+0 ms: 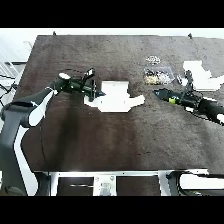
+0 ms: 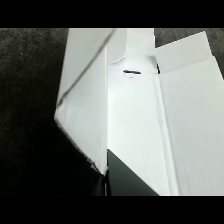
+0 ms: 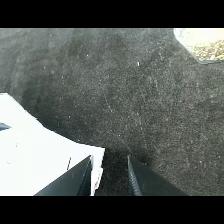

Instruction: Fold the box and place the chain.

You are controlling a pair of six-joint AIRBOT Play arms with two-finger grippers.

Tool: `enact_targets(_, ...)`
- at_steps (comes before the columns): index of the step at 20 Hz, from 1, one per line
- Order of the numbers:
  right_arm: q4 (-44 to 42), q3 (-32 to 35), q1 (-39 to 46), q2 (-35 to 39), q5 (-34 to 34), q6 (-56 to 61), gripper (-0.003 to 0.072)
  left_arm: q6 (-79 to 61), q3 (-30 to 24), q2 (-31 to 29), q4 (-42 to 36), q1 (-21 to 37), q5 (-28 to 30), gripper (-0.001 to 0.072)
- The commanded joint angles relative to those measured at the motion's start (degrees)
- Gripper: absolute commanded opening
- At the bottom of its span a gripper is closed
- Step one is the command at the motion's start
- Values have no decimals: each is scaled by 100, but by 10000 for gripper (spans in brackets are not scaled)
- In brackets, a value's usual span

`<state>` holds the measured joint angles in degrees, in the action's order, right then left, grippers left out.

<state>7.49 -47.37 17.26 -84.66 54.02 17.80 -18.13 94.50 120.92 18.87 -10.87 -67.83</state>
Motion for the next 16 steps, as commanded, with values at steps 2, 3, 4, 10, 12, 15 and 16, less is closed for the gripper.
enact_targets(2,2,0,-4,0,4,-57,287,-197,-42,42,-50,4,81,15)
enact_targets(3,2,0,-4,0,4,-59,287,-195,-42,74,-96,4,79,16)
enact_targets(4,2,0,-4,0,4,-74,286,-195,-42,111,-114,4,70,16)
enact_targets(10,-2,0,-4,0,11,-476,288,-186,-42,122,-140,4,57,18)
enact_targets(12,-90,0,-4,2,304,-1023,288,-184,-39,122,-133,4,55,19)
enact_targets(15,-214,13,-17,186,852,-1423,287,-179,-39,122,-133,4,48,19)
enact_targets(16,-214,59,-63,317,885,-1578,287,-179,-39,122,-133,4,50,19)
